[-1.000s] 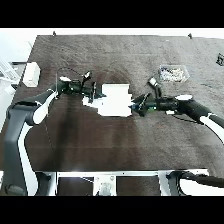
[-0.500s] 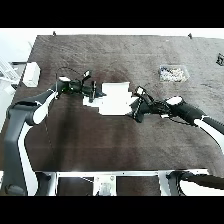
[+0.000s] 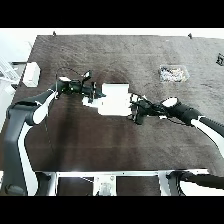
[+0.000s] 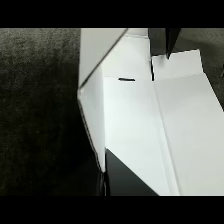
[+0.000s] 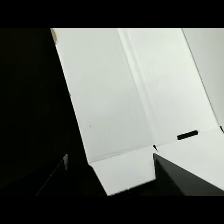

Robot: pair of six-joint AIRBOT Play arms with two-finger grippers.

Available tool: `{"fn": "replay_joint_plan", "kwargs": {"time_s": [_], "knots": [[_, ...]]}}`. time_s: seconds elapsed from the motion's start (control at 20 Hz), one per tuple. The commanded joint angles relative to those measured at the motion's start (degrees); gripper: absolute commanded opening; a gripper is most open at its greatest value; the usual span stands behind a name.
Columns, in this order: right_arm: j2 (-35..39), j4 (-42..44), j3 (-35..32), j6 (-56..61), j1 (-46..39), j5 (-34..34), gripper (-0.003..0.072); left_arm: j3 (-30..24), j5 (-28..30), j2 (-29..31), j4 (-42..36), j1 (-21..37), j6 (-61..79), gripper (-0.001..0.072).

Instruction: Fold the box and place the chain.

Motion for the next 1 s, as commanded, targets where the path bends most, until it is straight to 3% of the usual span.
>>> {"fn": "replay_joint_plan", "kwargs": {"time_s": [0.0,0.45,0.95], "knots": [[-1.09,-0.63,-0.02,-2.75,2.34,-2.45,0.0649,0.0,0.22,0.02,0.24,-0.02,-0.02,0.002],[-2.56,-0.11,0.42,-3.63,4.68,-18.01,0.0648,0.0,0.35,0.02,0.26,-0.02,-0.04,0.002],[0.68,0.07,2.47,-3.74,2.78,-17.97,0.0648,0.0,-0.02,0.02,0.26,-0.02,-0.04,0.002]]}}
